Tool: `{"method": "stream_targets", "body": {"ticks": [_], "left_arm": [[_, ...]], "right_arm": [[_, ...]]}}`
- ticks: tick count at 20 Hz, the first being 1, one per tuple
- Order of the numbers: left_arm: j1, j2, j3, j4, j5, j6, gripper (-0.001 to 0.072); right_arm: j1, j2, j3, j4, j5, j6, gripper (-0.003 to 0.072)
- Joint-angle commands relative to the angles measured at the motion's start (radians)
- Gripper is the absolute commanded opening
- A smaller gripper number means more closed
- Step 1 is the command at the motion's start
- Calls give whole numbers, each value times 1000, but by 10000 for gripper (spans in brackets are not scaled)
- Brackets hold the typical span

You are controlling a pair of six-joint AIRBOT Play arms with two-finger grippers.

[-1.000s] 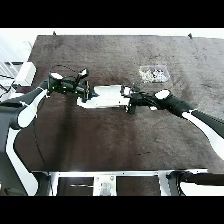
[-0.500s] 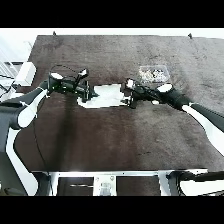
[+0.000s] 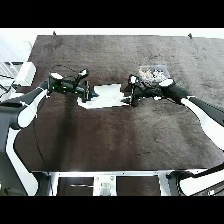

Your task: Fold the box and place the chain.

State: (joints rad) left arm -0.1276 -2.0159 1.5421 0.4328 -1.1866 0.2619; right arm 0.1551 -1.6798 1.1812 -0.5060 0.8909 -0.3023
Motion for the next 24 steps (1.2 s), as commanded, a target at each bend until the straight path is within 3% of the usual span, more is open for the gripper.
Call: {"method": "stream_targets", "body": {"ticks": [1,9,18,20,24], "left_arm": [[0,-1,0,0,0,0,19],[0,-1,0,0,0,0,20],[0,0,0,0,0,0,20],[0,-1,0,0,0,0,20],[0,-1,0,0,0,0,20]], "right_arm": [[-16,-56,73,-48,80,37,641],[-15,-157,201,-76,208,68,640],[-13,-213,212,-79,283,78,641],[-13,-229,217,-72,286,45,683],[-13,-259,246,-25,307,28,683]]}}
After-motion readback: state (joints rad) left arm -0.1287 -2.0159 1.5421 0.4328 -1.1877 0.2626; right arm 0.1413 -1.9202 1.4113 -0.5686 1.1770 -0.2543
